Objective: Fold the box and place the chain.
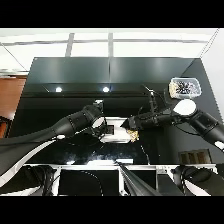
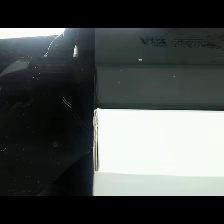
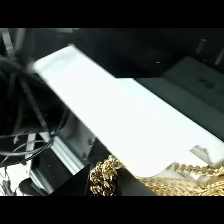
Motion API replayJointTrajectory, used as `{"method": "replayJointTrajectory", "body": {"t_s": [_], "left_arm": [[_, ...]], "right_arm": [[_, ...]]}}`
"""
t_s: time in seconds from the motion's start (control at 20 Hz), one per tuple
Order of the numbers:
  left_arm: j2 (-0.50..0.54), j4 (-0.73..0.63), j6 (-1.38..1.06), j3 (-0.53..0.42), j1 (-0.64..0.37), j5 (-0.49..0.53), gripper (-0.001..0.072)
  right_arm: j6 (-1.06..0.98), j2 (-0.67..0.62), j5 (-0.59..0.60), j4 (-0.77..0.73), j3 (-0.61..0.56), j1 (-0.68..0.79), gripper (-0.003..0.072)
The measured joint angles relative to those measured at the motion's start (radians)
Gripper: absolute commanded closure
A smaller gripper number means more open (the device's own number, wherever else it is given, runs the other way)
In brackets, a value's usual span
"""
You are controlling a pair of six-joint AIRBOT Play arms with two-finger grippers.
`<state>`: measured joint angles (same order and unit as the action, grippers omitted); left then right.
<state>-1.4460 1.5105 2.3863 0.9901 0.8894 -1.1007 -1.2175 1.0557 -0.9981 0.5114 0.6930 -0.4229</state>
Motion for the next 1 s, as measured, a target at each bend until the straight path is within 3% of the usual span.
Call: {"method": "replayJointTrajectory", "body": {"t_s": [0.15, 0.2, 0.25, 0.4, 0.7, 0.85, 0.9, 0.95, 1.0], "left_arm": [[0.000, 0.000, 0.000, 0.000, 0.000, 0.000, 0.0678], [0.000, 0.000, 0.000, 0.000, 0.000, 0.000, 0.0679], [0.000, 0.000, 0.000, 0.000, 0.000, 0.000, 0.0678], [0.000, 0.000, 0.000, 0.000, 0.000, 0.000, 0.0678], [0.000, 0.000, 0.000, 0.000, 0.000, -0.002, 0.0678], [0.000, 0.000, 0.000, 0.000, 0.000, -0.002, 0.0678], [0.000, 0.000, 0.000, 0.000, 0.000, -0.002, 0.0678], [0.000, 0.000, 0.000, 0.000, 0.000, -0.002, 0.0678], [0.000, 0.000, 0.000, 0.000, 0.000, -0.002, 0.0678]], "right_arm": [[-0.004, 0.004, 0.026, -0.005, -0.013, -0.004, 0.0655], [-0.006, 0.006, 0.029, -0.005, -0.016, -0.004, 0.0368], [-0.006, 0.006, 0.031, -0.006, -0.017, -0.005, 0.0217], [-0.003, 0.004, -0.008, 0.002, -0.020, 0.024, 0.0217], [0.107, -0.077, -0.195, 0.083, -0.032, 0.242, 0.0217], [0.196, -0.144, -0.164, 0.131, -0.098, 0.312, 0.0216], [0.225, -0.156, -0.123, 0.144, -0.130, 0.318, 0.0040], [0.266, -0.166, -0.072, 0.151, -0.166, 0.315, -0.0034], [0.317, -0.173, -0.017, 0.160, -0.198, 0.306, -0.0034]]}}
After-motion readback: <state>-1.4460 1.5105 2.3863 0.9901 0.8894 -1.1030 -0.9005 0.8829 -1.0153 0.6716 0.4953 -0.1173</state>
